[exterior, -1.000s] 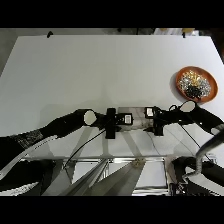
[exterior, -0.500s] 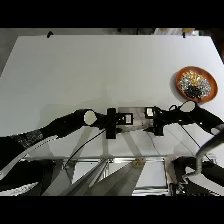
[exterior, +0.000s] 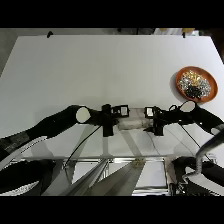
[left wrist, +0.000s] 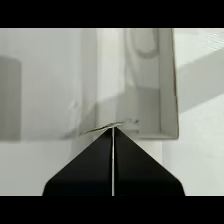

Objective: Fold the box and place the chain.

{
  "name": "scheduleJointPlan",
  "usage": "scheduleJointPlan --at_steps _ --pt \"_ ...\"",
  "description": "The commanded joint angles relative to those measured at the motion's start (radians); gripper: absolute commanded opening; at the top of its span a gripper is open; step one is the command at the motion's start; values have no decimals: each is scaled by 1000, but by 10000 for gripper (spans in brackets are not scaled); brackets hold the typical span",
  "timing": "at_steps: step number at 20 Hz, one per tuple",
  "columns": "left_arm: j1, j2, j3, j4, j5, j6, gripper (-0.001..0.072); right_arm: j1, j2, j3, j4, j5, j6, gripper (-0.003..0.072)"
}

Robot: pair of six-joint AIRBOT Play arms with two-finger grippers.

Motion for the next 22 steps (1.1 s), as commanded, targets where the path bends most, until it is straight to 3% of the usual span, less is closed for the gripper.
scheduleJointPlan --at_steps 1,5,7,10,22 --pt "40 95 0 238 -88 -407 5 0 0 1 0 0 0 396" --pt "101 201 0 539 -243 -964 4 0 0 1 0 0 0 396" --pt "143 220 0 573 -325 -1124 4 0 0 1 0 0 0 396" --pt "173 206 -1 521 -362 -1262 5 0 0 1 0 0 0 396" --pt "157 -69 -1 154 -230 -1303 4 0 0 1 0 0 0 396"
